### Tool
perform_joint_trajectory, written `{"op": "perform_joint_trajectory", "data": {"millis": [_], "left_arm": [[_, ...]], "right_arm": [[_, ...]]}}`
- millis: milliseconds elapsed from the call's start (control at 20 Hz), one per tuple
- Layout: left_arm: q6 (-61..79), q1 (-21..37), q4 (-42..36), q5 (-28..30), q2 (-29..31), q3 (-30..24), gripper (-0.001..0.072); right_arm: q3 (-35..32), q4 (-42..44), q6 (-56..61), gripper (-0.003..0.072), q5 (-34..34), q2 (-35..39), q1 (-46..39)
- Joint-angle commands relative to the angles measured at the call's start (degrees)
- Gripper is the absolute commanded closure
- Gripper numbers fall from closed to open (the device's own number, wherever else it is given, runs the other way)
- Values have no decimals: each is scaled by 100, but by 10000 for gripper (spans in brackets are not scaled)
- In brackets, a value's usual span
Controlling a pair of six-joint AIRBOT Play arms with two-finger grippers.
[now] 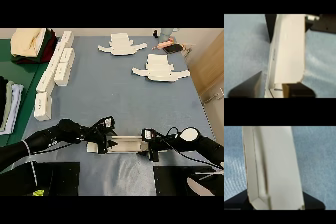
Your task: Fold the box.
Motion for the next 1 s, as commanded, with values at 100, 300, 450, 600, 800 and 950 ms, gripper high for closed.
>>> {"op": "perform_joint_trajectory", "data": {"millis": [100,300,450,600,800,950], "left_arm": [[-3104,-4,2352,-39,960,2,44],[-7003,-4,5254,-1331,2133,33,235],[-7715,-17,4859,-2210,2708,249,691],[-8120,-20,3399,-1722,2476,382,692],[-8098,-365,1882,-1115,1187,656,692],[-8096,-804,1576,-737,254,1108,692]], "right_arm": [[4,-2,2,175,0,4,-4],[4,-2,2,175,0,4,-4],[4,-2,2,175,-2,4,-4],[4,-2,2,175,0,4,-4],[4,-2,0,175,0,4,-4],[4,-2,2,175,-2,4,-4]]}}
